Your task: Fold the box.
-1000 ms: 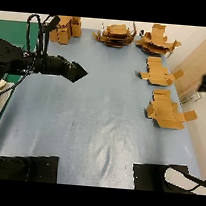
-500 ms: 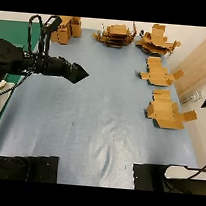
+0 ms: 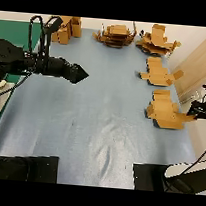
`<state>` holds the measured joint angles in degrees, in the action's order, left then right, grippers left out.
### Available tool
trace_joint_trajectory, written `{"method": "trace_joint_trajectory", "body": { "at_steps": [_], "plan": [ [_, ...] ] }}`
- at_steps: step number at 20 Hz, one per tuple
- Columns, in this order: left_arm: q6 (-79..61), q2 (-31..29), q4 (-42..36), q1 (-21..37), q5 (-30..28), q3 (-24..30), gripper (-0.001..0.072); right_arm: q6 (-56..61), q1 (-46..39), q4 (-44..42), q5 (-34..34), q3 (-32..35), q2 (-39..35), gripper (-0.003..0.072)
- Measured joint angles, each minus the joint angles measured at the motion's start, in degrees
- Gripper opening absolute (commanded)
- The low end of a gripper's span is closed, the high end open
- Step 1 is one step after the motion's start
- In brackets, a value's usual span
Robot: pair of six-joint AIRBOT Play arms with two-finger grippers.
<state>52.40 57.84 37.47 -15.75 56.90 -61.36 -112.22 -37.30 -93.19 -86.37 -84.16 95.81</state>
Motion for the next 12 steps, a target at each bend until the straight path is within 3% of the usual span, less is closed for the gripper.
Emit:
{"method": "trace_joint_trajectory", "body": {
  "at_steps": [12],
  "plan": [
    [-0.1,0.0,0.2,0.0,0.1,0.0,0.0693,-1.8,-2.1,-0.4,0.5,-0.9,-1.6,0.0444]
  ]
}}
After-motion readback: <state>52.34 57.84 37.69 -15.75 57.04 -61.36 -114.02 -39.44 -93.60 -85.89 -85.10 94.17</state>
